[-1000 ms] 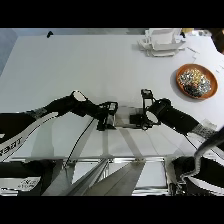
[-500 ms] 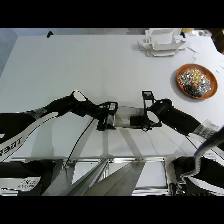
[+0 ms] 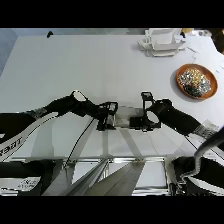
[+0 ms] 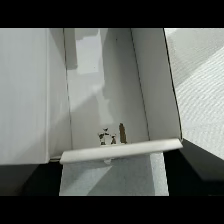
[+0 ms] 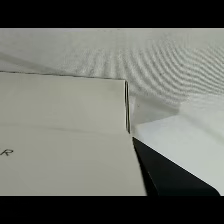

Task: Fold the box and place the chain.

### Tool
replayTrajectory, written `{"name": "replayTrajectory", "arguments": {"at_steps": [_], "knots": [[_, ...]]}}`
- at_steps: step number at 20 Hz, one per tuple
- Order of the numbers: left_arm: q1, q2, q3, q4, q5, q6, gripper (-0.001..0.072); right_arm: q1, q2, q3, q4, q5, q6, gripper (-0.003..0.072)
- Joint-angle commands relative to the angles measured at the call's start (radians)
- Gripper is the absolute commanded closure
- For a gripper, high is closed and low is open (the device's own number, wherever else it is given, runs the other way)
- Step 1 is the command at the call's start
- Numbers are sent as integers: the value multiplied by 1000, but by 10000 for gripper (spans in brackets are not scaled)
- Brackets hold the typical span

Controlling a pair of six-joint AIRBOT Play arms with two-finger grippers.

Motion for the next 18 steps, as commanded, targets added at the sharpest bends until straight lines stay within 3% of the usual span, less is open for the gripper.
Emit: {"name": "replayTrajectory", "arguments": {"at_steps": [1, 3, 4, 7, 11, 14, 16, 18], "knots": [[1, 0, 1, 0, 1, 0, 627, 0, 26, 0, -9, 60, -125, 323], [1, 0, 1, 0, 0, 0, 627, 0, 79, 0, -27, 91, -200, 296], [1, 0, 0, 0, 1, 0, 627, 0, 111, 0, -35, 111, -229, 237], [1, 0, 0, 0, 0, 0, 627, -2, 239, 26, -10, 248, -424, 224], [1, 0, 0, 0, 1, 0, 627, -96, 338, 215, -14, 367, -570, 224], [1, 0, 1, 0, 1, 0, 627, -264, 330, 405, -38, 321, -687, 247], [1, 0, 0, 0, 0, 0, 627, -411, 297, 508, -35, 256, -775, 353], [1, 0, 0, 0, 0, 0, 627, -552, 222, 604, -3, 238, -804, 356]]}}
